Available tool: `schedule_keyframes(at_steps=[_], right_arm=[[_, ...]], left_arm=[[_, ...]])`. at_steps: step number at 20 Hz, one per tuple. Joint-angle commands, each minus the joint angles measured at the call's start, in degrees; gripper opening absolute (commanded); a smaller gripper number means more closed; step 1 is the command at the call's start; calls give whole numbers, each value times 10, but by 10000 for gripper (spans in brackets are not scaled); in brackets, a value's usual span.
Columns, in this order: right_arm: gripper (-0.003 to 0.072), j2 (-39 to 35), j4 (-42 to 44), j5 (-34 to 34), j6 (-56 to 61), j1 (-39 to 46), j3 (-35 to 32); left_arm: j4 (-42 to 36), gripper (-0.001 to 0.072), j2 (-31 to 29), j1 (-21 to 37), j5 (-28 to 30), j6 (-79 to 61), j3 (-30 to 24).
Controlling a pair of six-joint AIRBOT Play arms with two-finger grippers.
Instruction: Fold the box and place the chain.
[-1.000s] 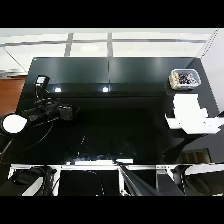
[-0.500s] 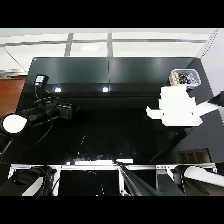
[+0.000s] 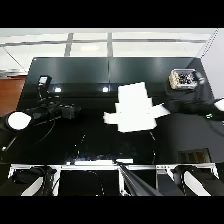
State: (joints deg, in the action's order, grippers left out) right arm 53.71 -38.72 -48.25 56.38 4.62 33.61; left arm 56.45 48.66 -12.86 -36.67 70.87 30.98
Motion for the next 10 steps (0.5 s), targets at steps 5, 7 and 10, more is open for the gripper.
schedule_keyframes(at_steps=[5,7,10], right_arm=[[19,-15,57,207,11,-179,-84],[18,-15,57,200,11,-179,-84],[19,-15,57,193,11,-180,-84]], left_arm=[[-309,701,266,63,-198,-160,124],[-336,702,345,70,-236,-169,178],[-336,701,428,39,-301,-203,259]])
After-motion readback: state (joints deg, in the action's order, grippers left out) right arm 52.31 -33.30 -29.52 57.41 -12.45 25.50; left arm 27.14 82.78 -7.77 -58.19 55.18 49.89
